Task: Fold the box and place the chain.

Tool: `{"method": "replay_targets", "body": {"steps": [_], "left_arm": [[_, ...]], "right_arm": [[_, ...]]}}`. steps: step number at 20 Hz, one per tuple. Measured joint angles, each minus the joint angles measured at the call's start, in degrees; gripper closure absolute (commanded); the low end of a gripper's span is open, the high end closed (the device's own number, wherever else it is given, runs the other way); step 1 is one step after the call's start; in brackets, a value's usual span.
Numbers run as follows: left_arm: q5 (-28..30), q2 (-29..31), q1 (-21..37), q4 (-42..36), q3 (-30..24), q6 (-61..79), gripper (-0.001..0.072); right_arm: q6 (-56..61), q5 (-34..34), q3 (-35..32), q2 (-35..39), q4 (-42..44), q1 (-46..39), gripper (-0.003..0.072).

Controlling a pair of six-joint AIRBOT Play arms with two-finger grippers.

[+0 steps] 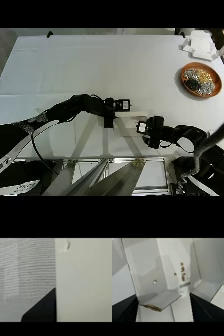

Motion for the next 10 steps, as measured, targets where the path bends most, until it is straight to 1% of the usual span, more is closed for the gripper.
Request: {"method": "replay_targets", "body": {"steps": [6, 10], "left_arm": [[-0.02, 0.00, 0.00, 0.00, 0.00, -0.02, 0.0701], [-0.02, 0.00, 0.00, 0.00, -0.02, -0.02, 0.0701]], "right_arm": [[-1.51, -2.64, 0.79, 2.34, 0.46, 0.20, -0.0006], [-8.98, -3.65, 1.16, 3.30, 3.89, -0.90, -0.0003]]}}
